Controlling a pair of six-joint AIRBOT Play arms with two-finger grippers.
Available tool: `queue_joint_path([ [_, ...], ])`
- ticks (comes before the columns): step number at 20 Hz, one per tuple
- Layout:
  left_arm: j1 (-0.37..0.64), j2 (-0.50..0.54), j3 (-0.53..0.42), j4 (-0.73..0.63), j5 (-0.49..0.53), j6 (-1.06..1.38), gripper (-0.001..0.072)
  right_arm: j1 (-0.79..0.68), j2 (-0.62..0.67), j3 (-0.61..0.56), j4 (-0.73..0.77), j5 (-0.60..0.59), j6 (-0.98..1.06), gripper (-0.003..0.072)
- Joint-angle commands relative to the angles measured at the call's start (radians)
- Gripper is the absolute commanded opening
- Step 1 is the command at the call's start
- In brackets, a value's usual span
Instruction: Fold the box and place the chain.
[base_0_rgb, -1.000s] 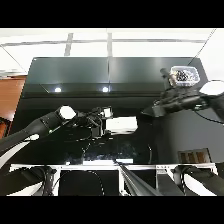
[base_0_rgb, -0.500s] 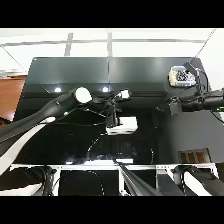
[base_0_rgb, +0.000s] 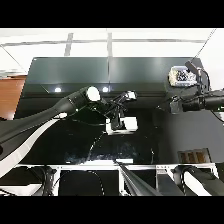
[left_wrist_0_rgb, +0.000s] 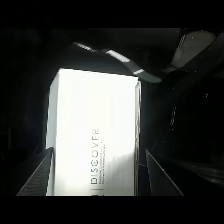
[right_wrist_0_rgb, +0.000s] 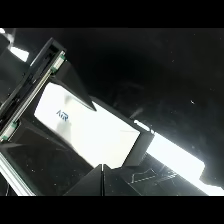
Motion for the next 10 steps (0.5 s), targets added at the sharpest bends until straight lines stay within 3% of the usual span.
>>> queue_joint_path([
  [1, -0.01, -0.003, 0.028, 0.099, -0.066, -0.034, 0.0718, 0.0, 0.001, 0.001, 0.0, -0.005, -0.002, 0.0012],
  [9, -0.137, -0.007, 0.028, 0.42, 0.064, -0.365, 0.0715, 0.0, 0.001, 0.001, 0.0, -0.009, 0.0, 0.0012],
  [10, -0.148, -0.008, 0.028, 0.451, 0.08, -0.417, 0.0687, 0.0, 0.001, 0.001, 0.0, -0.011, 0.0, 0.0012],
])
